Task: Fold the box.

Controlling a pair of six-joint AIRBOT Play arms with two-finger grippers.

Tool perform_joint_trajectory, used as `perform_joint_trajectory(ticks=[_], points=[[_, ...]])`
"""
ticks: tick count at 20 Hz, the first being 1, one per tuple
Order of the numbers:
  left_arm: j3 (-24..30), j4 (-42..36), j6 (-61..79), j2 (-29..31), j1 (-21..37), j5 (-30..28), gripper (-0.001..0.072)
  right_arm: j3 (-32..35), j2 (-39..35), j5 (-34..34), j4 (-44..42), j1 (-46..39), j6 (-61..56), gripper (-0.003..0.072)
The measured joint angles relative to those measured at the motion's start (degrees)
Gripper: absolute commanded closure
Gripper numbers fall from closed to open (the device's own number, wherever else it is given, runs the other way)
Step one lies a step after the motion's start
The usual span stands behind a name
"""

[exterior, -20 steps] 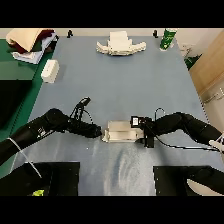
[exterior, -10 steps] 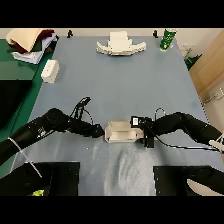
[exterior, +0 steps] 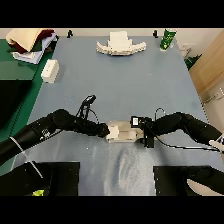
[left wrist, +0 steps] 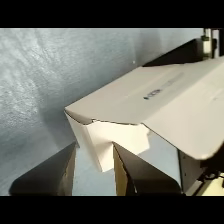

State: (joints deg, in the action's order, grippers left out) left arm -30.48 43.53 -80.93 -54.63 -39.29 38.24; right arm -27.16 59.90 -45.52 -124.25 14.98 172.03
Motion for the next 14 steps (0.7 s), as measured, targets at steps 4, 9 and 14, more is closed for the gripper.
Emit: perform_joint_trajectory(ticks=[4,9,14], points=[[-4.5,12.7,-15.6,-4.1,-6.2,-0.7,0.0358,0.0,0.0,0.0,0.0,0.0,0.0,0.0179],[-14.1,29.9,-36.6,-11.4,-13.7,5.6,0.0358,0.0,0.0,0.0,0.0,0.0,0.0,0.0179],[-22.9,40.9,-51.2,-18.5,-19.6,15.4,0.0359,0.0,0.0,0.0,0.0,0.0,0.0,0.0179]])
